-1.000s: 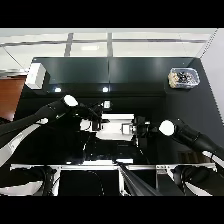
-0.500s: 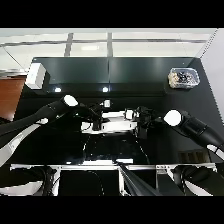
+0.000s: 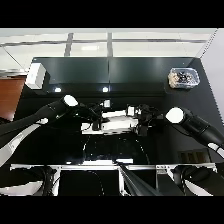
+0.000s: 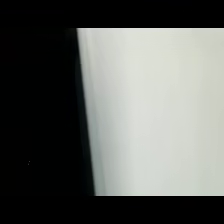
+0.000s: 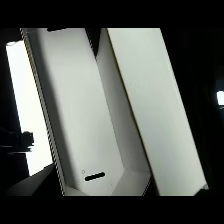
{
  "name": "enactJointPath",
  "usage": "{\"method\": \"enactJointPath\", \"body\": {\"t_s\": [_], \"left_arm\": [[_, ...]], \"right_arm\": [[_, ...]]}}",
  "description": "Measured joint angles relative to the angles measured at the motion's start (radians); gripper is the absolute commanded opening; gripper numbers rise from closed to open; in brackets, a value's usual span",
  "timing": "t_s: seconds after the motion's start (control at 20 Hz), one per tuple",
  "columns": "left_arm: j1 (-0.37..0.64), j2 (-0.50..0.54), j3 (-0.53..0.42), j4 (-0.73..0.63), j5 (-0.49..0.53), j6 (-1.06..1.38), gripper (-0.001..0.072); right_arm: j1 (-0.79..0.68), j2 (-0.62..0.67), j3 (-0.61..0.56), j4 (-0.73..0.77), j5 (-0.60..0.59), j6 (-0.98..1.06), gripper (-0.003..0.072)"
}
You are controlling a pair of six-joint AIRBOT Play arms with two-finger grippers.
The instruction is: Fold the box and place the chain.
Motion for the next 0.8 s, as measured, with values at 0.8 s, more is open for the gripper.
{"method": "enactJointPath", "body": {"t_s": [0.8], "left_arm": [[0.0,0.0,0.0,0.002,-0.006,0.003,0.0024]], "right_arm": [[-0.064,-0.017,0.0,0.114,0.061,-0.134,0.0706]]}}
